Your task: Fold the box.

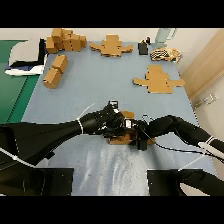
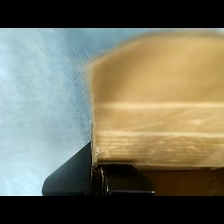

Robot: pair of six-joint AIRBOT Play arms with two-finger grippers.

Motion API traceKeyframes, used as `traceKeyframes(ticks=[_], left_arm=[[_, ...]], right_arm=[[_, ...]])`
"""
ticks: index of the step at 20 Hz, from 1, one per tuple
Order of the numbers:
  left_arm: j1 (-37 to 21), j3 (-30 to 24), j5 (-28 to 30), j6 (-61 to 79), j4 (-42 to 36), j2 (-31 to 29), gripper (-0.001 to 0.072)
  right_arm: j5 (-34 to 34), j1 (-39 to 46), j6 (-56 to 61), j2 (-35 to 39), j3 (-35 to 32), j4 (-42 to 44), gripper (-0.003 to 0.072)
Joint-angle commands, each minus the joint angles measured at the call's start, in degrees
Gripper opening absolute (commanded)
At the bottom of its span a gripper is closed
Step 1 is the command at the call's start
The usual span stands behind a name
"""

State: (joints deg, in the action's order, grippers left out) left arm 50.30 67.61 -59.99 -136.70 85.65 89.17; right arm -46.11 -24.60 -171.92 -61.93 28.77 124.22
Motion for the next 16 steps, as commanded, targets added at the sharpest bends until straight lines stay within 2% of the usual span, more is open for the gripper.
traceKeyframes(ticks=[1,8,10,11,16], left_arm=[[0.1,0.1,0.7,1.2,-1.0,0.1,0.0013],[0.1,0.1,-0.8,1.3,-3.4,0.1,0.0031],[0.0,0.1,-1.9,1.2,-3.6,0.1,0.0574],[0.0,0.2,-2.3,0.8,-3.8,0.1,0.0610],[0.0,2.1,-3.7,0.8,-4.9,-0.1,0.0610]], right_arm=[[0.2,0.0,-0.2,0.0,0.0,0.0,0.0442],[0.2,0.0,-0.2,0.0,0.0,0.0,0.0442],[0.2,0.0,-0.2,0.0,0.0,0.0,0.0442],[0.2,0.0,-0.2,0.0,0.0,0.0,0.0442],[0.2,0.0,-0.2,0.0,0.0,0.0,0.0442]])
